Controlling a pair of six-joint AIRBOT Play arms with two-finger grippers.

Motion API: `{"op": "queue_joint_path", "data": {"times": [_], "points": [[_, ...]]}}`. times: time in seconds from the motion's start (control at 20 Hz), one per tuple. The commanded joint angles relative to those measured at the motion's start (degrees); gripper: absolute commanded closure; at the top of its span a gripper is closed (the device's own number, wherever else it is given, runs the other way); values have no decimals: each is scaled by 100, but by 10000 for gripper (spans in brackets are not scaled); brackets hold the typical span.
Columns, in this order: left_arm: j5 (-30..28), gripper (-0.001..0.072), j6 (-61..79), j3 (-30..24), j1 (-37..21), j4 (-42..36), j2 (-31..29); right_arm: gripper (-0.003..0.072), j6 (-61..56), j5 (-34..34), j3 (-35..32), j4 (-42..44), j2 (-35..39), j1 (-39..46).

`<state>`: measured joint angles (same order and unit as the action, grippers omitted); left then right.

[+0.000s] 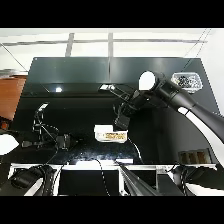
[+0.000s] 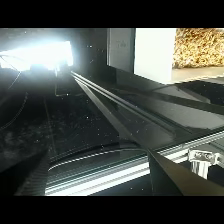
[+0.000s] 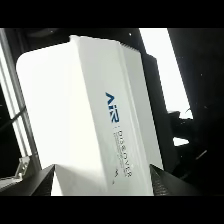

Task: Fold the box and place the chain.

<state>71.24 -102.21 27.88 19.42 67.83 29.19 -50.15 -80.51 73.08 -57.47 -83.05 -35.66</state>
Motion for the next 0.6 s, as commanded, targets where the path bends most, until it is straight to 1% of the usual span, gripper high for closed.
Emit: {"op": "queue_joint_path", "data": {"times": [0.0, 0.35, 0.55], "points": [[-57, 1, -2, -4, -2, 0, -7, -14, 2, 142, -37, -240, -2, -203], [-59, 1, -2, -4, -2, 4, -7, -14, -20, 116, -39, -621, -2, -350], [-63, 1, -2, -4, -2, 9, -7, -14, -72, 90, -44, -647, -2, -363]]}}
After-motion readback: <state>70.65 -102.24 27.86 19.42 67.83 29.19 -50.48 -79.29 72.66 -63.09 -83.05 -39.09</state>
